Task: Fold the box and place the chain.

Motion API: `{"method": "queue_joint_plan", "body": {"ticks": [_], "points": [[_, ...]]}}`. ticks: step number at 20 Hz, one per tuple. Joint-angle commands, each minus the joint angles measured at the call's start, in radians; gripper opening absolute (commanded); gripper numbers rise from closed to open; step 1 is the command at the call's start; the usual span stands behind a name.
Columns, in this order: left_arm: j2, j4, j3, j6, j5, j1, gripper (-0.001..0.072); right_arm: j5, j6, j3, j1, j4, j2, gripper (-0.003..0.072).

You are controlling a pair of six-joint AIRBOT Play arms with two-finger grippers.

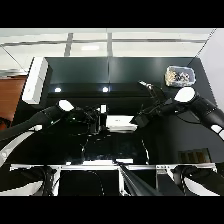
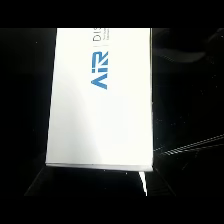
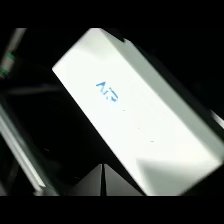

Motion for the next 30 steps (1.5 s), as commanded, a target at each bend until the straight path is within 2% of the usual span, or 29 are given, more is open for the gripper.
{"method": "queue_joint_plan", "body": {"ticks": [1,7,10,13,15,19,20,21,22,24,26,27,30], "points": [[-0.001,0.000,0.001,0.000,0.001,-0.001,0.0373,-0.064,0.100,-0.064,-0.006,0.225,-0.042,0.0016],[0.000,0.000,0.001,0.000,0.001,-0.001,0.0373,-0.121,0.101,-0.069,0.001,0.151,-0.161,0.0016],[0.000,-0.001,0.001,0.000,0.000,0.000,0.0373,-0.127,0.101,-0.072,0.001,0.068,-0.167,0.0016],[0.000,-0.001,0.001,0.000,0.000,0.000,0.0373,-0.124,0.106,-0.072,0.001,0.065,-0.167,0.0016],[0.000,-0.001,0.001,0.000,0.000,0.000,0.0373,-0.075,0.104,-0.059,-0.006,0.098,-0.160,0.0016],[0.002,0.000,0.011,-0.002,-0.005,0.002,0.0373,0.168,0.098,0.058,-0.104,0.092,-0.062,0.0016],[0.010,0.000,0.019,-0.004,-0.020,0.002,0.0388,0.215,0.098,0.074,-0.150,0.081,-0.018,0.0016],[0.022,0.000,0.026,-0.008,-0.045,0.002,0.0576,0.254,0.098,0.075,-0.208,0.070,0.036,0.0016],[0.033,0.008,0.037,-0.032,-0.071,0.002,0.0718,0.286,0.102,0.075,-0.261,0.036,0.086,0.0016],[0.057,0.089,0.082,-0.121,-0.166,0.001,0.0720,0.337,0.124,0.075,-0.361,-0.099,0.187,0.0016],[0.078,0.102,0.124,-0.129,-0.215,-0.009,0.0719,0.343,0.156,0.075,-0.438,-0.230,0.256,0.0016],[0.080,0.100,0.149,-0.145,-0.207,-0.023,0.0718,0.341,0.169,0.075,-0.471,-0.261,0.273,0.0016],[0.043,0.079,0.226,-0.240,-0.091,-0.098,0.0717,0.306,0.200,0.075,-0.536,-0.261,0.277,0.0016]]}}
